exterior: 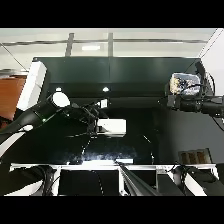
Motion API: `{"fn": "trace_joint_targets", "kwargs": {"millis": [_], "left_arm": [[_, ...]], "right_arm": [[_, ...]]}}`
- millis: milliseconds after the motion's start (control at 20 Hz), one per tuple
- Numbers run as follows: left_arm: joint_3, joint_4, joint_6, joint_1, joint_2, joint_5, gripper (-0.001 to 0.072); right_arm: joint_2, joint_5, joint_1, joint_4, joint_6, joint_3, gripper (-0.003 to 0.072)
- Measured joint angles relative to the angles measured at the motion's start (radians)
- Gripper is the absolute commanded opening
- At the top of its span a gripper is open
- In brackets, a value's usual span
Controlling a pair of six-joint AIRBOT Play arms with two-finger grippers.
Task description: Fold the box and place the chain.
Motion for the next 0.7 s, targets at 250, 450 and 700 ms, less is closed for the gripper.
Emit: {"fn": "trace_joint_targets", "kwargs": {"millis": [250,450,700], "left_arm": [[-0.011,0.013,-0.003,-0.045,-0.015,0.035,0.0706],[-0.012,0.002,-0.002,-0.061,-0.034,0.088,0.0706],[-0.012,0.006,-0.005,-0.067,-0.039,0.126,0.0705]], "right_arm": [[0.000,0.000,0.000,0.000,0.000,0.000,0.0023],[0.000,0.000,0.000,0.001,0.000,0.000,0.0023],[0.000,0.000,0.000,0.000,0.000,0.000,0.0023]]}}
